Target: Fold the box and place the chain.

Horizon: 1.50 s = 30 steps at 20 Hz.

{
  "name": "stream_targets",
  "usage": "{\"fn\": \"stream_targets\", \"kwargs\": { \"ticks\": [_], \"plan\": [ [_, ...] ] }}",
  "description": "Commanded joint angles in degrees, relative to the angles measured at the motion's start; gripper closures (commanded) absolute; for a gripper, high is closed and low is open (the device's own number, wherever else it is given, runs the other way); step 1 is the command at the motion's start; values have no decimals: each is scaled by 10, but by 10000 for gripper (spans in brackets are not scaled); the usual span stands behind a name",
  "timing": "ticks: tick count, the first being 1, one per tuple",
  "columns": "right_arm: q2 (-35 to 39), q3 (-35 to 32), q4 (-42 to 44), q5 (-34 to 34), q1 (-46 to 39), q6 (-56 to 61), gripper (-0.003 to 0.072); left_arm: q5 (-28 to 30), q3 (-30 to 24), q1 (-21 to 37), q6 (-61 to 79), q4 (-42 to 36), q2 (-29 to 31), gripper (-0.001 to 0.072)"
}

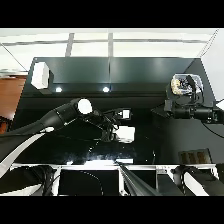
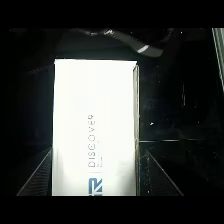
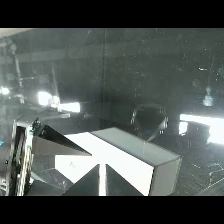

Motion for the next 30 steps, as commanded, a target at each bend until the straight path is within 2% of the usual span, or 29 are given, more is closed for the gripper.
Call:
{"fn": "stream_targets", "kwargs": {
  "ticks": [1,14,21,23,25,26,27,30],
  "plan": [
    [0,0,0,0,0,0,643,0,0,0,0,1,-3,1],
    [0,0,0,-1,0,-2,643,0,-1,-3,-2,7,-5,1],
    [0,0,0,-2,0,-2,643,5,-1,-19,-5,9,-57,1],
    [0,0,0,-2,0,-1,642,23,-1,-21,-14,15,-69,5],
    [0,0,0,-2,0,-1,643,45,1,-17,-61,34,-65,97],
    [0,0,0,-2,0,-1,643,43,2,-12,-75,45,-62,295],
    [0,0,0,-2,0,-1,642,33,2,-2,-93,56,-56,372],
    [0,0,0,-2,0,-2,643,-30,1,57,-183,96,-25,372]
  ]
}}
